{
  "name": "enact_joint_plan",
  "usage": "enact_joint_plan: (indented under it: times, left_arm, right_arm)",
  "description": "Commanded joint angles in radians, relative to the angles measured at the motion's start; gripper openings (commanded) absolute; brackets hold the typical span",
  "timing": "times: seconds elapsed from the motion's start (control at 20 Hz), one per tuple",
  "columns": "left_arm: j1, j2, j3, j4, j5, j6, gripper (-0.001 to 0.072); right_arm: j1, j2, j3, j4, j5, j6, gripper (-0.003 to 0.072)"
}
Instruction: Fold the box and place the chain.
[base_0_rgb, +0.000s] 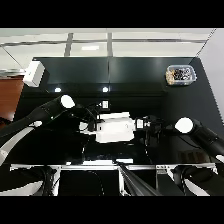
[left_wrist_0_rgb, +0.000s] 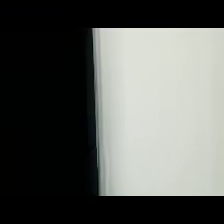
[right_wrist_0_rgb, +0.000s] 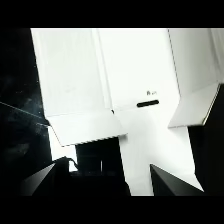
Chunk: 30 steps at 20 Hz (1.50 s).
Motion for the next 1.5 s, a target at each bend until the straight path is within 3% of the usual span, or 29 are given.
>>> enact_joint_plan:
  times: [0.0,0.2,0.6,1.1,1.45]
  left_arm:
    - [0.000,-0.001,0.001,0.003,-0.016,0.015,0.0025]
    - [0.000,-0.001,0.001,0.003,-0.016,0.015,0.0026]
    - [0.000,-0.001,0.001,0.002,-0.016,0.015,0.0026]
    - [0.000,-0.001,0.001,0.002,-0.016,0.015,0.0026]
    - [0.000,-0.001,0.001,0.003,-0.015,0.015,0.0027]
  right_arm:
    - [0.023,-0.012,-0.001,0.013,0.010,-0.055,0.0666]
    - [0.074,-0.042,-0.001,0.064,-0.002,-0.094,0.0666]
    - [0.182,-0.109,0.013,0.171,-0.203,-0.140,0.0666]
    - [0.069,-0.109,0.079,0.234,-0.148,-0.146,0.0666]
    - [0.033,-0.110,0.079,0.229,-0.192,-0.170,0.0666]
